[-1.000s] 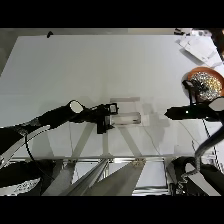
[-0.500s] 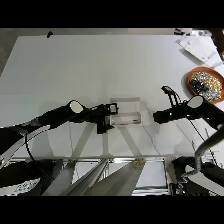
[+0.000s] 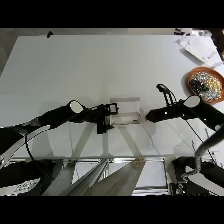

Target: Fold the box and place the chain.

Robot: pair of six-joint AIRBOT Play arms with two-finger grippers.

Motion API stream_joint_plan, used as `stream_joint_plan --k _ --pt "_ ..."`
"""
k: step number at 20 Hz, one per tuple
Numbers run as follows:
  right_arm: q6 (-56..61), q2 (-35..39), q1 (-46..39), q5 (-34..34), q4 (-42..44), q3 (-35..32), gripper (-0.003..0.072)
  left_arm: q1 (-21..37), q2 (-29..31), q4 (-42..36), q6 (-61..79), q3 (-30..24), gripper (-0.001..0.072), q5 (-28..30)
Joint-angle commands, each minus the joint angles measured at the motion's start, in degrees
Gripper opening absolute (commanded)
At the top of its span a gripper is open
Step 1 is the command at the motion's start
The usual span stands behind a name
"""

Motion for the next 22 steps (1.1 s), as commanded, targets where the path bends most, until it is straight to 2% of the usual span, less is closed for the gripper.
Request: stream_joint_plan --k 1,3,4,7,12,18,19,20,22 --pt "-1.0 1.2 0.2 3.3 1.6 1.2 0.0146 0.0 0.0 0.0 0.0 0.0 0.0314 0.0" --pt "-1.0 1.2 0.2 5.9 1.6 2.3 0.0288 0.0 0.0 0.0 0.0 0.0 0.0314 0.0" --pt "-1.0 1.2 0.2 6.5 1.6 2.6 0.0305 0.0 0.0 0.0 0.0 0.0 0.0314 0.0" --pt "-0.9 1.2 0.2 6.7 1.6 2.7 0.0306 0.0 0.0 0.0 0.0 0.0 0.0314 0.0" --pt "-0.8 1.2 0.2 12.3 2.2 3.5 0.0345 0.0 0.0 0.0 0.0 0.0 0.0314 0.0" --pt "-0.6 1.2 0.2 13.4 2.1 3.5 0.0351 0.0 0.0 0.0 0.0 0.0 0.0314 0.0" --pt "-0.5 1.2 0.2 13.4 2.2 3.5 0.0387 0.0 0.0 0.0 0.0 0.0 0.0314 0.0" --pt "-0.5 1.2 0.2 13.1 2.2 3.5 0.0456 0.0 0.0 0.0 0.0 0.0 0.0314 0.0" --pt "-0.3 1.1 0.9 10.9 2.3 3.5 0.0461 0.0 0.0 0.0 0.0 0.0 0.0314 0.0"
